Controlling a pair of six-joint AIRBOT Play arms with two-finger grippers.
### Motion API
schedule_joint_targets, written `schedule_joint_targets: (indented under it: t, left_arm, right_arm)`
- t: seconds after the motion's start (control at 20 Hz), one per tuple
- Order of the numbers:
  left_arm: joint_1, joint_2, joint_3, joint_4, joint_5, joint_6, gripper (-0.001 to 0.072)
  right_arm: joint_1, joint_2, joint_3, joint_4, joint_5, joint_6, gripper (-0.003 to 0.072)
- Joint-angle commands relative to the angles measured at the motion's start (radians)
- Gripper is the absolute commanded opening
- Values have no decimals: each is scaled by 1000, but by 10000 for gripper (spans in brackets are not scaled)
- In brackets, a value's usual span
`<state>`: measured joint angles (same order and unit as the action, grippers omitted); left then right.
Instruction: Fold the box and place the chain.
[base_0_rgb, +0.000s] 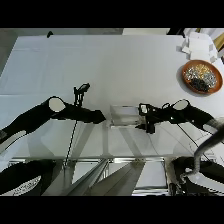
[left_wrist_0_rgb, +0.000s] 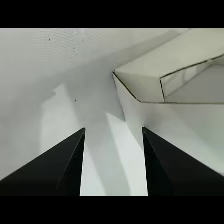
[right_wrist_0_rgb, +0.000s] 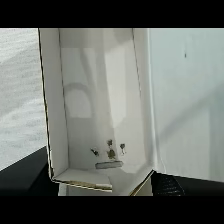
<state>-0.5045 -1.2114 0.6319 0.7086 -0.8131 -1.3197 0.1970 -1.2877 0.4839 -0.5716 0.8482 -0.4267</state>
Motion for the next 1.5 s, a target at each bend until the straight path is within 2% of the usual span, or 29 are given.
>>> schedule_joint_targets:
  t: [0.0, 0.25, 0.5, 0.65, 0.9, 1.15, 1.45]
  left_arm:
    - [-16, 1, 20, 0, -37, -27, 392]
    - [-27, -1, 95, -19, -53, -26, 391]
    - [-80, -11, 105, -1, -52, -40, 392]
    - [-121, -34, 106, 14, -40, -58, 443]
    - [-146, -59, 119, 106, -2, -172, 443]
    - [-194, -95, 207, 248, -15, -332, 453]
    - [-233, -146, 255, 272, -47, -404, 454]
  right_arm:
    - [0, 0, 0, 0, 1, -1, 398]
    - [0, 0, 0, 0, 1, -1, 398]
    - [0, 0, 0, 0, 1, -1, 398]
    - [0, 0, 0, 0, 1, -1, 398]
    - [0, 0, 0, 0, 1, -1, 398]
    - [0, 0, 0, 0, 1, -1, 398]
    - [0, 0, 0, 0, 1, -1, 398]
